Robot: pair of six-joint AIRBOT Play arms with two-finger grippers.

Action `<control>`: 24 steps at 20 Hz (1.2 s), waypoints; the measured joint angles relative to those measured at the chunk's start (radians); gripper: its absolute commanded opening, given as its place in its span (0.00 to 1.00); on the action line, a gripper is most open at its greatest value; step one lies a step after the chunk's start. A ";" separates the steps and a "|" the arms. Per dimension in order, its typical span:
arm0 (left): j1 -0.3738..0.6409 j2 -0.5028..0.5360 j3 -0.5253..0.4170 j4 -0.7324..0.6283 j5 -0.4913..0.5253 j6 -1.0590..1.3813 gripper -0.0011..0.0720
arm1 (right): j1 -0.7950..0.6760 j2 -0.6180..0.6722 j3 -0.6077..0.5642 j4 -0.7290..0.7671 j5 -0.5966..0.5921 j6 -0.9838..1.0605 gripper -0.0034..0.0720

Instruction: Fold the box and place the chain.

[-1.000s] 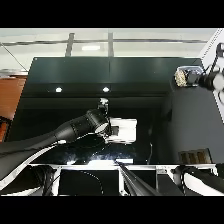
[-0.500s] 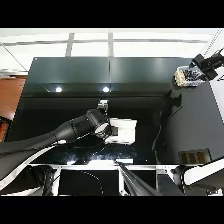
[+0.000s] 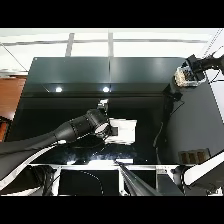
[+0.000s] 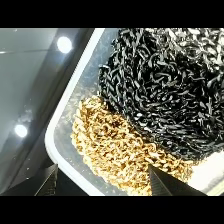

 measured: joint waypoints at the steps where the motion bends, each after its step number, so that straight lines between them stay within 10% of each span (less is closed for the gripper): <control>1: 0.000 0.000 0.000 0.001 0.000 0.000 0.06 | 0.001 -0.004 0.000 0.003 -0.005 0.002 0.83; 15: 0.000 0.000 0.000 0.002 -0.001 0.000 0.06 | 0.020 -0.045 0.001 -0.011 -0.011 -0.005 0.66; 17: 0.000 0.000 0.000 0.002 -0.001 0.000 0.06 | 0.023 -0.051 0.001 -0.014 -0.003 -0.009 0.20; 24: 0.000 0.000 0.000 0.002 -0.001 0.000 0.06 | 0.008 0.009 0.001 -0.010 0.016 -0.103 0.10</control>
